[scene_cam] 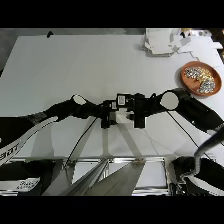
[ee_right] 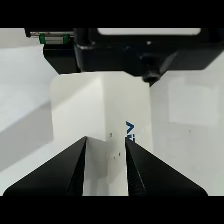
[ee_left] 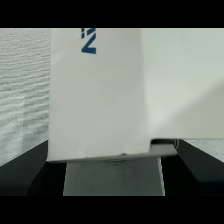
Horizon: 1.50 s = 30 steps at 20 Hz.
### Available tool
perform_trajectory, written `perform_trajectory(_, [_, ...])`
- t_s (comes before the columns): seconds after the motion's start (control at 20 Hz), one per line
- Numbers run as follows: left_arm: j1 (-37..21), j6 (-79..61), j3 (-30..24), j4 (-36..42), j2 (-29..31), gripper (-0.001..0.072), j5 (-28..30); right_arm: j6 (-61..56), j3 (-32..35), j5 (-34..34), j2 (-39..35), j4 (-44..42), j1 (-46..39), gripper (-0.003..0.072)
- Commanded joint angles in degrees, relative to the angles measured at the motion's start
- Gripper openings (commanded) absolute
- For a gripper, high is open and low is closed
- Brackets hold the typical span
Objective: Fold the box and place the chain.
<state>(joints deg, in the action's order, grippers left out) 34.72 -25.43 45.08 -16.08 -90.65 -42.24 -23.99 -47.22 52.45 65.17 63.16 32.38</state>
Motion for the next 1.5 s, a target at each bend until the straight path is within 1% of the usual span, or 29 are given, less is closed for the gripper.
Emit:
perform_trajectory(0.0, [0.0, -0.02, 0.0, 0.0, 0.02, 0.007, 0.0, 0.09, 0.39, -2.12, -0.02, 0.22, 0.07, 0.0282])
perform_trajectory(0.25, [0.0, -0.02, 0.0, -0.02, 0.02, 0.007, 0.0, 0.07, 0.39, -2.45, -0.02, 2.49, 0.04, 0.0274])
perform_trajectory(0.3, [0.0, -0.02, 0.0, -0.02, 0.02, 0.007, 0.0, 0.02, 0.42, -2.43, -0.02, 2.99, 0.04, 0.0251])
perform_trajectory(0.4, [0.0, 0.0, 0.0, -0.02, 0.02, 0.007, 0.0, 0.04, 0.42, -2.45, -0.02, 3.04, 0.07, 0.0169])
perform_trajectory(0.65, [0.0, 0.0, 0.0, -0.02, 0.02, 0.007, 0.0, -0.02, 0.46, -2.62, 0.02, 3.06, 0.04, 0.0144])
perform_trajectory(0.7, [0.0, -0.02, 0.0, -0.02, 0.02, 0.007, 0.0, -0.02, 0.46, -2.67, 0.02, 3.06, 0.07, 0.0081])
perform_trajectory(0.75, [0.0, -0.02, 0.0, -0.02, 0.02, 0.007, 0.0, -0.02, 0.46, -2.67, 0.02, 3.06, 0.07, 0.0052])
perform_trajectory(1.05, [0.0, -0.02, 0.0, -0.02, 0.02, 0.007, 0.0, -0.13, 1.36, -3.96, 0.04, 3.02, 0.07, 0.0054])
perform_trajectory(1.45, [0.0, -0.02, 0.0, -0.02, 0.02, 0.007, 0.0, -0.13, 3.1, -3.65, 0.04, 2.8, 0.55, 0.0063])
